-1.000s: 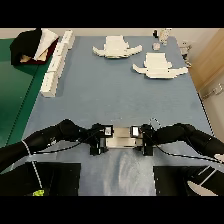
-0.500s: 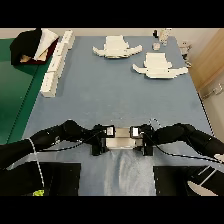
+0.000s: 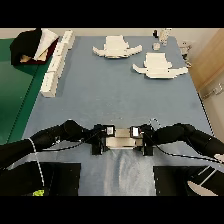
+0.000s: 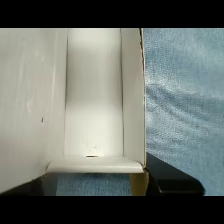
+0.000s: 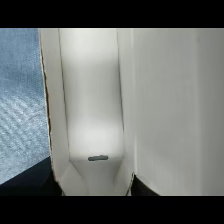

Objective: Fold the box.

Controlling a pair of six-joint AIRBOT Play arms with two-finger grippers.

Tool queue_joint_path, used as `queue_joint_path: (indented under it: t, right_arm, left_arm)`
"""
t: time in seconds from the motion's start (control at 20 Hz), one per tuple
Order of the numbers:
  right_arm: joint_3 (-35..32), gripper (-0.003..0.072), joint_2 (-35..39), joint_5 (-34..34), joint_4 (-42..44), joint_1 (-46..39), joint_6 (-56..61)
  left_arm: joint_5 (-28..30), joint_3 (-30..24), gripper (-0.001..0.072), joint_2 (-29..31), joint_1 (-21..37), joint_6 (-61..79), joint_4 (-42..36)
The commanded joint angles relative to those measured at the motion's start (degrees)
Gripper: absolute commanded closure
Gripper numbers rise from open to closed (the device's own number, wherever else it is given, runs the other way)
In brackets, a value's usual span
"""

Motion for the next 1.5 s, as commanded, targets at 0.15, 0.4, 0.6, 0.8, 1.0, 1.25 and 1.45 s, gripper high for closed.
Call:
queue_joint_path:
  t: [0.15, 0.4, 0.6, 0.8, 1.0, 1.25, 1.45]
  right_arm:
    - [-0.02, 0.0234, 0.02, 0.02, 0.02, 0.04, 0.0]
    - [-0.02, 0.0235, 0.02, 0.02, 0.02, 0.04, 0.0]
    - [-0.02, 0.0235, 0.0, -0.04, 0.02, 0.04, 0.0]
    - [-0.02, 0.0234, 0.0, -0.52, 0.04, 0.04, 0.31]
    - [0.46, -0.0032, 1.2, -3.39, -0.79, 0.07, 1.92]
    - [4.94, -0.0031, 8.87, -15.98, -17.86, 0.04, 27.5]
    - [10.62, 0.007, 15.04, -30.95, -28.33, 0.04, 59.71]
  left_arm:
    - [0.22, 0.02, 0.025, -0.02, 0.0, -0.09, -0.13]
    - [0.24, 0.04, 0.025, -0.02, 0.0, -0.09, -0.13]
    - [0.24, 0.04, 0.025, -0.02, 0.0, -0.09, -0.13]
    - [0.24, 0.04, 0.025, -0.02, 0.0, -0.09, -0.13]
    - [0.22, 0.04, 0.025, -0.02, 0.0, -0.09, -0.13]
    - [0.24, 0.04, 0.025, -0.02, 0.0, -0.09, -0.13]
    - [0.24, 0.04, 0.025, -0.02, 0.0, -0.09, -0.15]
